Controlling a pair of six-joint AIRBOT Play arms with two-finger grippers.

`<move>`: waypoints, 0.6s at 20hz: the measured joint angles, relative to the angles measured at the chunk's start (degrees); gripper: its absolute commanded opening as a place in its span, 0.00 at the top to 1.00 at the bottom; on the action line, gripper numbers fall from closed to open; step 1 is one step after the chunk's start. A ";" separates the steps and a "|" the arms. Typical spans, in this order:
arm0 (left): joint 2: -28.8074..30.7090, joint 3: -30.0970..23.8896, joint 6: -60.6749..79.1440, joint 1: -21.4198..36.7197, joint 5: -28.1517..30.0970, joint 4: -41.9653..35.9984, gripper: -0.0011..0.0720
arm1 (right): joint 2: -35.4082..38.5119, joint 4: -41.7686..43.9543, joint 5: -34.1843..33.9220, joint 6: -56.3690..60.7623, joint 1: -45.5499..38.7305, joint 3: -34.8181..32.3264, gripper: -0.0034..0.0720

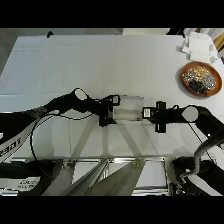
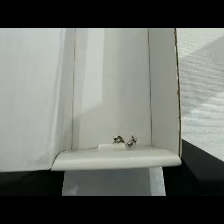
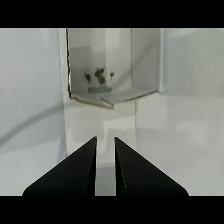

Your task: Fold the box and place the chain.

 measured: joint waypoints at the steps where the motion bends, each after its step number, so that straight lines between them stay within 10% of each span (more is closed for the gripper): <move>1: 0.00 0.00 0.00 0.00 -0.02 0.00 0.61 | -0.44 1.84 -0.44 -1.55 0.02 -0.20 0.81; 12: 0.00 -0.02 0.02 0.00 -0.07 0.00 0.61 | -2.47 11.21 -2.29 -9.27 1.53 -0.70 0.83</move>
